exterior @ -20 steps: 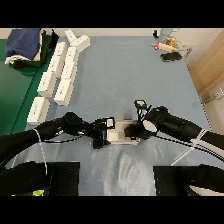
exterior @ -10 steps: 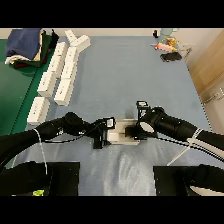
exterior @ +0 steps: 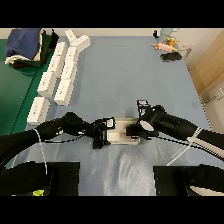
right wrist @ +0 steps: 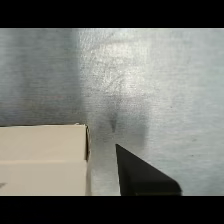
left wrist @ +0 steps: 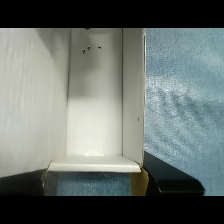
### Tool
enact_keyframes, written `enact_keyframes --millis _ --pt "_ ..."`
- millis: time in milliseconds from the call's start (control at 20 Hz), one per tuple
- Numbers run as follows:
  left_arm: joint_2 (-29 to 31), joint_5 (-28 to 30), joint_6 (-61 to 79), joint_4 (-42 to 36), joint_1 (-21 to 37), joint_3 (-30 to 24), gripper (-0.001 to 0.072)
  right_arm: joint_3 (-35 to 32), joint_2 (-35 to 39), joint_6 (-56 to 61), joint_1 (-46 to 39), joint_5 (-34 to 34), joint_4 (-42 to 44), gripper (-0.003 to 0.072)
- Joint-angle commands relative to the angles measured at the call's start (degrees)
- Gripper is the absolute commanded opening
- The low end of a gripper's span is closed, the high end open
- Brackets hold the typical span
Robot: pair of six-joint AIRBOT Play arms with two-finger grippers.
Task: Fold the box.
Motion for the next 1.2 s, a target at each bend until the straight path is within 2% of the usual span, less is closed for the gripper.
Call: enact_keyframes --millis 0,100,150,250,300,400,450,500,550,600,800,950,1100,1150 --pt "0.0 0.0 0.0 -0.1 0.0 0.0 0.0481 0.9 0.0 -1.6 0.1 -0.4 1.5 0.0382" --pt "0.0 0.0 0.0 -0.1 0.0 0.0 0.048 1.2 0.0 -1.5 0.0 -0.4 1.7 0.0381" --pt "0.0 0.0 0.0 -0.1 0.0 0.0 0.0481 1.2 0.0 -1.5 0.0 -0.3 1.7 0.034" --pt "0.0 0.0 0.0 -0.1 0.0 0.0 0.048 1.2 0.0 -1.5 0.0 -0.3 1.4 0.0075" --pt "0.0 0.0 0.0 -0.1 0.0 0.0 0.048 1.2 0.0 -1.5 0.0 -0.4 1.2 0.0004" --pt "0.0 0.0 0.0 -0.1 0.0 0.0 0.048 1.2 0.0 -1.6 0.0 -0.4 1.2 0.0004" --pt "0.0 0.0 0.0 -0.1 0.0 0.0 0.0481 1.2 0.0 -1.7 0.0 -0.4 1.3 0.002" --pt "0.0 0.0 0.0 -0.1 0.0 0.0 0.0481 1.2 0.0 -1.8 0.0 -0.4 1.3 0.0213" --pt "0.0 0.0 0.0 -0.1 0.0 0.0 0.048 1.2 0.0 -2.0 0.0 -0.4 1.3 0.0471" --pt "0.0 0.0 0.0 -0.1 0.0 0.0 0.048 1.2 0.2 -2.0 0.1 -0.4 1.6 0.0511" --pt "0.0 0.0 0.0 -0.1 0.0 0.0 0.048 2.3 2.6 -3.5 0.0 0.3 5.4 0.0511" --pt "0.0 0.0 0.0 -0.1 0.0 0.0 0.048 4.3 6.5 -3.5 0.0 2.9 3.7 0.0511" --pt "0.0 0.0 0.0 -0.1 0.0 0.0 0.0481 5.3 10.9 -3.0 -0.5 10.1 -1.4 0.0502" --pt "0.0 0.0 0.0 -0.1 0.0 0.0 0.048 5.4 12.2 -3.0 -1.3 12.7 -2.1 0.0471"
